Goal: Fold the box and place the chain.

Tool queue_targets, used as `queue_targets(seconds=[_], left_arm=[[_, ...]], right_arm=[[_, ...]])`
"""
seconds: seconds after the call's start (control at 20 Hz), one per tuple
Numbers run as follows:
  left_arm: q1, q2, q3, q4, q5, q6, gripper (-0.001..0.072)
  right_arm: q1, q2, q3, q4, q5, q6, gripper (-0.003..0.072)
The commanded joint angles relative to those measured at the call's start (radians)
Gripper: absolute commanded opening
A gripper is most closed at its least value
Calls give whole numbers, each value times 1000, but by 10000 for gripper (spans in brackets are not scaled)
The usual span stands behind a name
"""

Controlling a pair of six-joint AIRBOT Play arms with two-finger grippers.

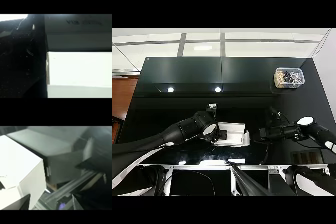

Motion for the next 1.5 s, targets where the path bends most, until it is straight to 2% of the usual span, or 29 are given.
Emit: queue_targets(seconds=[0.0,0.15,0.3,0.35,0.4,0.5,0.55,0.8,1.0,1.05,1.3,1.45], left_arm=[[0,-1,0,0,-1,0,31],[0,-1,0,0,-1,0,31],[0,-1,0,0,-1,0,31],[0,-1,0,0,-1,0,31],[0,-1,0,0,-1,0,31],[0,-1,0,0,-1,0,31],[0,-1,0,0,-1,0,31],[0,-1,0,0,-1,0,31],[0,-1,0,0,-1,0,31],[0,-1,0,0,-1,0,31],[0,-1,0,0,-1,0,31],[0,-1,0,0,-1,0,31]], right_arm=[[14,-9,56,66,109,-84,598],[51,-9,86,66,124,-28,597],[153,-9,115,58,40,56,595],[190,-9,128,51,8,80,586],[233,-9,147,13,-30,129,533],[320,-9,190,-129,-105,277,533],[367,-9,214,-212,-137,356,466],[619,-9,344,-655,-283,888,466],[759,-10,411,-889,-243,1260,465],[782,-12,424,-935,-220,1330,435],[852,-61,451,-997,-139,1468,419],[874,-86,451,-991,-135,1473,297]])
